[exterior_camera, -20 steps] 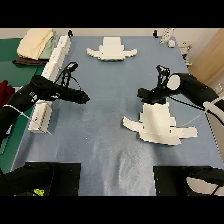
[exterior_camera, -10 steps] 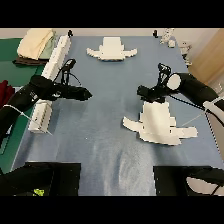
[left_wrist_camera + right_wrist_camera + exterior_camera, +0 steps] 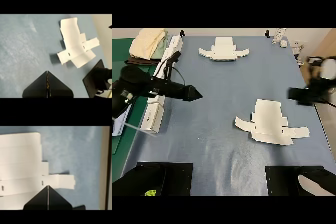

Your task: Fold the box.

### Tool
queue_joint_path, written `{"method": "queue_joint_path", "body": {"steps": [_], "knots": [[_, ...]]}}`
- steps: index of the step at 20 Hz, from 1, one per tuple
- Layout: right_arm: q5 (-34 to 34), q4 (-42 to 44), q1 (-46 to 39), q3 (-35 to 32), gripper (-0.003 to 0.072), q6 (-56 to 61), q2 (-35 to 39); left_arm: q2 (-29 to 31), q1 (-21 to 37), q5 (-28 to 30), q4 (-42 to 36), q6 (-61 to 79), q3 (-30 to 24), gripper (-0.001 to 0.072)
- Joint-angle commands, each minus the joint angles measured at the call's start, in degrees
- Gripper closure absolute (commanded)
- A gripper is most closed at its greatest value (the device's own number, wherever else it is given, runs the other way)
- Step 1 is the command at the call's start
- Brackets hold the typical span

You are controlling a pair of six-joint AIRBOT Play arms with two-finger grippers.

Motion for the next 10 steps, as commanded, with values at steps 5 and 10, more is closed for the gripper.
{"method": "queue_joint_path", "body": {"steps": [5, 10], "knots": [[-1.0, -3.5, -23.3, -17.4, 0.0382, -10.7, 9.6, 4.0, -0.1, -9.4, 6.8, -11.4, -0.7, 0.0121], [-4.9, 15.9, -41.0, -17.4, 0.0382, -27.8, -0.9, 3.7, -0.1, -8.0, 6.8, -11.7, -0.8, 0.0116]]}}
